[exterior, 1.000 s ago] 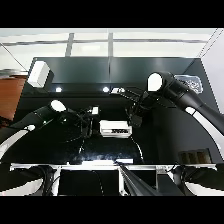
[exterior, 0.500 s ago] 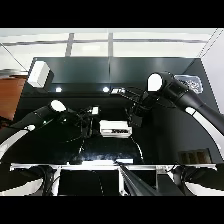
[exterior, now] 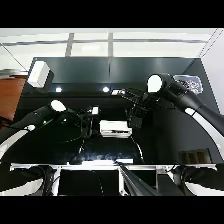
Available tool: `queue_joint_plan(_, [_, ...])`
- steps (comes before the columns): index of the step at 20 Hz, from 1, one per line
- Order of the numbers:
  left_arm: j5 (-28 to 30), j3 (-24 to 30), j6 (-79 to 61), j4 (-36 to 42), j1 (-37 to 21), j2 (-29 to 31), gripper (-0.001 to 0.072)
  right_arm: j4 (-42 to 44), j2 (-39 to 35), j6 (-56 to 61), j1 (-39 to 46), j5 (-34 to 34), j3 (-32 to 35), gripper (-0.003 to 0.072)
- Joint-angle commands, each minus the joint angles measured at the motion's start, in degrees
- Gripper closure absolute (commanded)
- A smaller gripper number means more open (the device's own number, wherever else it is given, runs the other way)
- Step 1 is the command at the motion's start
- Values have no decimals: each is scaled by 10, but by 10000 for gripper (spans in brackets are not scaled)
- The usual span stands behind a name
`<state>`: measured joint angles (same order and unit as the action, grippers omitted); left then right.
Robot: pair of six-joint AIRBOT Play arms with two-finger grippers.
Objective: Fold the box and place the chain.
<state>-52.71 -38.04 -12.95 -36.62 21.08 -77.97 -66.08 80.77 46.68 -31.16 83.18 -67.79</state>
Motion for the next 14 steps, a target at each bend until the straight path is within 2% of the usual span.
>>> queue_joint_plan(1, [0,0,0,0,0,0,275,-7,1,1,-14,-9,4,493])
queue_joint_plan(14, [0,0,0,0,0,0,275,-22,0,16,-22,-20,4,481])
